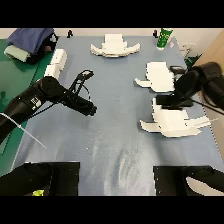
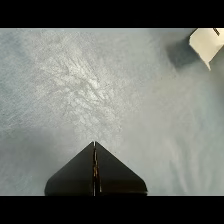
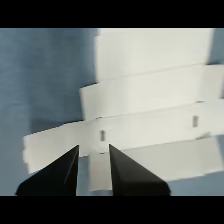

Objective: Fold the box.

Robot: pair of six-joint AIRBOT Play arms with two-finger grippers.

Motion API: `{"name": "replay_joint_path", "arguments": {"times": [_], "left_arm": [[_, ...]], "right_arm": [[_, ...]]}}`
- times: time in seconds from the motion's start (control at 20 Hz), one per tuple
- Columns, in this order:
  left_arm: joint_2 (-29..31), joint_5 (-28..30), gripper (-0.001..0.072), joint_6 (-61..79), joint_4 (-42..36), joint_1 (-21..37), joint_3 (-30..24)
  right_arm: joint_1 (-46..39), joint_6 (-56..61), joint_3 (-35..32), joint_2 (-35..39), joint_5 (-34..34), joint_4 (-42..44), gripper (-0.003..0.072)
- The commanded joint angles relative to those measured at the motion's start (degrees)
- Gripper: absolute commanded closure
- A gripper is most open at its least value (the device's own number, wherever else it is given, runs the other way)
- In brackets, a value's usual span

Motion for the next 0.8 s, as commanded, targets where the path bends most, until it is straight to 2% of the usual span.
{"name": "replay_joint_path", "arguments": {"times": [0.0, 0.2, 0.35, 0.45, 0.75], "left_arm": [[0.0, 1.6, 0.0696, 0.0, -0.8, 0.1, 0.0], [0.0, 6.5, 0.0696, 0.0, -2.7, 0.1, 0.0], [0.0, 8.7, 0.0695, 0.0, -2.9, 0.1, 0.0], [0.0, 9.5, 0.0695, 0.0, -3.3, 0.1, 0.0], [0.0, 10.4, 0.0695, -1.5, -4.2, 0.1, 0.0]], "right_arm": [[-16.0, -5.4, 4.2, -1.0, -8.8, -8.5, 0.0380], [-40.3, -16.2, 4.2, -7.8, -8.0, -3.2, 0.0381], [-52.2, -27.4, 4.5, -14.1, -4.4, 10.4, 0.0381], [-56.9, -32.4, 6.5, -18.8, -5.0, 17.3, 0.0381], [-59.6, -40.4, 14.7, -29.0, -7.8, 21.4, 0.0381]]}}
